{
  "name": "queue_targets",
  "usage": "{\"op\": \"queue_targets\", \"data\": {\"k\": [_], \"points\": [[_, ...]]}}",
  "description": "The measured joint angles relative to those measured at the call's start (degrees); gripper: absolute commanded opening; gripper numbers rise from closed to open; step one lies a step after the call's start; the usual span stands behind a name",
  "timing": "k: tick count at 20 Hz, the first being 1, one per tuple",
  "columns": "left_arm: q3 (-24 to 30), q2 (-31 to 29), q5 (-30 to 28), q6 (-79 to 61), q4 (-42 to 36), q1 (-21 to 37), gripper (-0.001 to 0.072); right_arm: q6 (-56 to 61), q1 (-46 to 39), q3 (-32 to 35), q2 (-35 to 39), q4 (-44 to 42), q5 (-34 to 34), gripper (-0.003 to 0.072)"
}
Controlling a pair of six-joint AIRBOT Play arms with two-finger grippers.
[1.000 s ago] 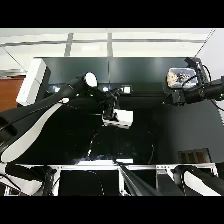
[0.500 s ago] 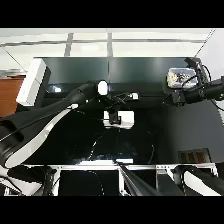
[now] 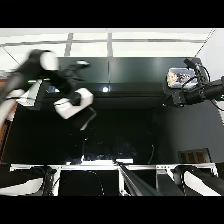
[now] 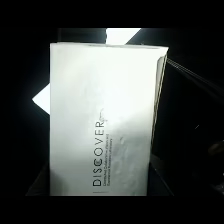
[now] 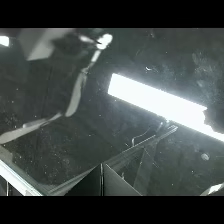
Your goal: Fold the box and place the chain.
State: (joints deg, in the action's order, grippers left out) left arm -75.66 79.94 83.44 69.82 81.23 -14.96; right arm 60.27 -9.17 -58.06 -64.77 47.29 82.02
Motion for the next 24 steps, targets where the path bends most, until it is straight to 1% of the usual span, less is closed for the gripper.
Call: {"op": "queue_targets", "data": {"k": [2, 5, 7, 9, 11, 12, 14, 16, 18, 22, 23, 24], "points": [[6.27, -5.29, 0.50, 2.40, 0.26, 9.77, 0.0347, 0.00, 0.00, 0.00, 0.00, -0.11, -0.02, 0.0013], [13.46, -9.92, 0.68, 4.15, 1.03, 26.16, 0.0348, -0.02, 0.00, 0.00, 0.00, -0.15, -0.66, 0.0013], [15.78, -11.23, 0.44, 4.33, 1.03, 36.44, 0.0348, -0.04, 0.00, 0.00, 0.00, -0.13, -1.51, 0.0013], [16.98, -11.37, -0.44, 3.91, 1.29, 45.35, 0.0349, -0.04, 0.00, 0.00, 0.00, -0.13, -2.34, 0.0013], [17.64, -10.34, -1.95, 0.37, 0.94, 52.13, 0.0349, -0.04, 0.00, 0.00, 0.00, -0.26, -3.15, 0.0013], [17.81, -9.68, -3.48, -2.56, -0.59, 54.29, 0.0349, -0.04, 0.00, 0.00, 0.00, -0.33, -3.52, 0.0013], [18.03, -8.50, -7.45, -9.14, -3.13, 56.59, 0.0350, 0.15, 0.00, 0.00, 0.00, -0.37, -4.24, 0.0013], [18.16, -7.21, -12.09, -13.42, -3.34, 56.74, 0.0356, 1.38, 0.00, 0.00, 0.00, -0.44, -4.74, 0.0013], [18.23, -5.38, -16.13, -16.28, -3.65, 55.78, 0.0357, 2.67, 0.00, 0.00, 0.00, -0.52, -4.94, 0.0013], [18.14, -1.38, -19.98, -20.04, -3.91, 52.87, 0.0358, 5.27, 0.00, 0.00, 0.00, -0.52, -5.25, 0.0013], [17.99, -0.63, -20.83, -20.61, -3.76, 52.28, 0.0422, 5.73, 0.00, 0.00, 0.00, -0.55, -5.25, 0.0013], [17.77, -0.13, -21.99, -20.87, -3.76, 51.78, 0.0596, 6.03, 0.00, 0.00, 0.00, -0.55, -5.27, 0.0013]]}}
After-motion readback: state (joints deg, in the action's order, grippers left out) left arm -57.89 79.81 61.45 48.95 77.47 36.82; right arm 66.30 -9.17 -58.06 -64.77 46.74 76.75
